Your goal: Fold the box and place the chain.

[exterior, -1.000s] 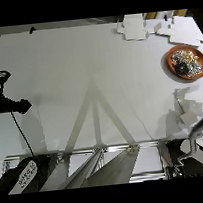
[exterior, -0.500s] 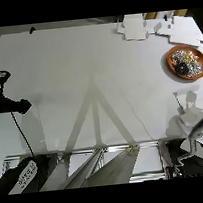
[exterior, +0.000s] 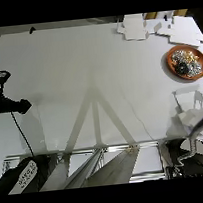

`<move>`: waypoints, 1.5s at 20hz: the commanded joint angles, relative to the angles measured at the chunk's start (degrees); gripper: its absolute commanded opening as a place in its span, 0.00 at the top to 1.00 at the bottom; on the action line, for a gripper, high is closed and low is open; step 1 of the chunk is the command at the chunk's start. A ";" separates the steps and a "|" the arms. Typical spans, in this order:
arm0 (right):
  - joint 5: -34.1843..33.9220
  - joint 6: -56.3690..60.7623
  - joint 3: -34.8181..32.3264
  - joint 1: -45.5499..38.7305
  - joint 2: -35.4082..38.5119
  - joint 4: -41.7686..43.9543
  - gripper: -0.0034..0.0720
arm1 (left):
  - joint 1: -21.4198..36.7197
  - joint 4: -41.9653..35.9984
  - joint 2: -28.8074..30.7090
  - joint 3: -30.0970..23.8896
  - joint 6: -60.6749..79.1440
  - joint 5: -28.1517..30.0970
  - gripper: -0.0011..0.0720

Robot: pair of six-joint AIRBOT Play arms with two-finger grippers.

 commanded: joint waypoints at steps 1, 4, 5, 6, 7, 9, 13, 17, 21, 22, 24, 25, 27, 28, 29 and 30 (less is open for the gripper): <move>3.58 2.62 0.02 2.12 -0.17 -0.24 0.92 | 0.04 0.00 0.00 0.00 0.02 0.00 0.04; 7.43 2.67 0.04 7.41 2.58 0.76 0.93 | 0.04 0.00 0.00 0.00 0.02 0.00 0.04; 9.44 2.64 0.02 9.68 3.69 1.77 0.93 | 0.04 0.00 0.00 0.00 0.02 0.00 0.04; 11.23 2.64 0.02 11.78 4.90 3.21 0.93 | 0.04 0.00 0.00 0.00 0.02 0.00 0.04; 12.52 2.64 0.02 14.03 6.32 5.66 0.93 | 0.04 0.00 0.00 0.00 0.02 0.00 0.04; 13.90 2.60 0.02 18.51 9.22 12.04 0.93 | 0.04 0.00 0.00 0.00 0.02 0.00 0.04; 13.90 0.70 -1.36 28.41 16.79 26.38 0.93 | 0.04 0.00 0.00 0.00 0.02 0.00 0.04; 10.49 0.90 -8.94 36.96 25.55 39.26 0.93 | 0.04 0.00 0.00 0.00 0.02 -0.02 0.04; 6.71 1.22 -15.41 44.15 31.39 43.21 0.93 | 0.04 0.00 0.00 0.00 0.02 0.04 0.04; 5.81 1.42 -16.70 45.29 31.95 43.30 0.93 | 0.04 -0.13 0.00 0.00 0.02 0.13 0.04; 4.66 1.40 -18.88 47.01 32.11 43.50 0.93 | 0.00 -0.70 -0.02 0.00 -0.02 2.75 0.04; 3.76 1.38 -19.82 47.71 32.13 43.54 0.93 | 0.00 -4.15 -0.02 0.00 -0.09 4.50 0.04; 2.51 1.36 -20.35 48.59 32.11 43.58 0.93 | -0.04 -13.09 -0.02 0.00 -0.20 3.87 0.04; 2.08 1.36 -20.35 48.81 32.13 43.74 0.93 | -0.04 -17.16 -0.11 0.00 -0.20 4.17 0.04; 1.62 1.33 -20.35 49.16 32.13 43.78 0.93 | -0.04 -20.70 -0.17 0.00 -0.57 5.27 0.04; 1.03 1.31 -20.35 49.42 32.13 43.78 0.93 | -0.04 -24.50 -0.17 0.00 -2.75 5.25 0.04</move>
